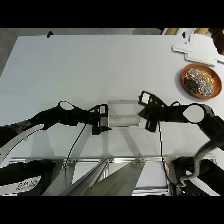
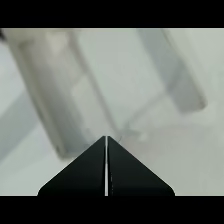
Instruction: Fold the box and place the chain.
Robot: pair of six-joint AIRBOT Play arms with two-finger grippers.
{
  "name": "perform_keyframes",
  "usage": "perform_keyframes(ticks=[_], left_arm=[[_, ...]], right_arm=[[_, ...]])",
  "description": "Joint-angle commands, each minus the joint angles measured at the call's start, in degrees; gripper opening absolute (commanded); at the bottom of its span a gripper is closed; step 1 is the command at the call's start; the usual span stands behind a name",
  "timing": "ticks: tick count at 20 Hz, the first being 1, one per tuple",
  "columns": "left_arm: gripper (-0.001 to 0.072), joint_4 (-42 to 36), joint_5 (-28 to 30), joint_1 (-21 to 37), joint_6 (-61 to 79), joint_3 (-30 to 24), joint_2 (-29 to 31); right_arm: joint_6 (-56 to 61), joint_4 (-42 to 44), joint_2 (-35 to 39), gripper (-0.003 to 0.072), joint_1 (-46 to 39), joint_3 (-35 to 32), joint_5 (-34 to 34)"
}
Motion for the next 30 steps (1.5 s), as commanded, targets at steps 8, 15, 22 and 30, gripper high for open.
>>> perform_keyframes(ticks=[8, 15, 22, 30], left_arm=[[0.0012, 0.02, 0.02, 0.00, 0.02, -0.02, 0.00], [0.0012, 0.00, 0.02, 0.00, 0.02, -0.02, 0.00], [0.0012, 0.02, 0.02, 0.00, 0.02, -0.02, 0.00], [0.0012, 0.02, 0.02, 0.00, 0.02, -0.02, 0.00]], right_arm=[[-16.15, -0.02, -2.47, 0.0015, -8.24, -3.06, -3.04], [-40.98, 10.60, -9.35, 0.0062, -9.86, -3.43, -0.39], [-45.75, 16.26, -12.85, 0.0060, -9.84, -3.43, 1.46], [-46.90, 20.41, -12.96, 0.0167, -9.77, -3.50, 2.73]])
